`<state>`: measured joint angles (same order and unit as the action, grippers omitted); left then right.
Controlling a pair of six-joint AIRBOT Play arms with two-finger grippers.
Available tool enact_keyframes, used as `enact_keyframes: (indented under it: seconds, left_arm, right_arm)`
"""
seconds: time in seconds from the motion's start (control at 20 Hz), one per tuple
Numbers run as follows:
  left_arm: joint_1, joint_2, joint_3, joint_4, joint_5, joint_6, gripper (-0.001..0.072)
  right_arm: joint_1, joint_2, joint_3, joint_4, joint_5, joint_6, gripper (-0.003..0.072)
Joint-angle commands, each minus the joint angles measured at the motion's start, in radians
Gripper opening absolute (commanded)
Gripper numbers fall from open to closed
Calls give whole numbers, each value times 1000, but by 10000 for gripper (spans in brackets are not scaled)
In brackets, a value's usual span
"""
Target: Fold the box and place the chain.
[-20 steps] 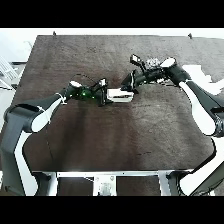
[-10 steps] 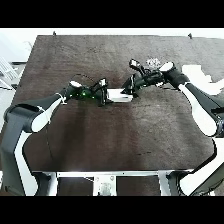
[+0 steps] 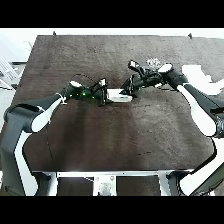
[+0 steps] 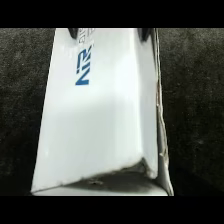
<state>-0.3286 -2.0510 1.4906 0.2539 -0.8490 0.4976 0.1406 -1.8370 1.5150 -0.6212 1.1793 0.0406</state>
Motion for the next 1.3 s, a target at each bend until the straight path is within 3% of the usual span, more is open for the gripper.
enact_keyframes:
  seconds: [0.0, 0.6, 0.75, 1.05, 1.25]
  left_arm:
    - [0, 0, 0, 0, 0, 0, 288]
    - [0, 0, 0, 0, 0, 0, 289]
    - [0, 0, 0, 0, 0, 0, 289]
    - [1, 0, 0, 0, 0, 0, 289]
    - [1, 0, 0, 0, 0, 0, 289]
  right_arm:
    - [10, 0, -31, 2, 2, -1, 332]
    - [7, 0, -100, 11, -9, -8, 321]
    - [6, 0, -100, 95, -8, -51, 289]
    - [5, 33, -100, 192, 3, -91, 37]
    - [-16, 45, -104, 192, 21, -71, 7]
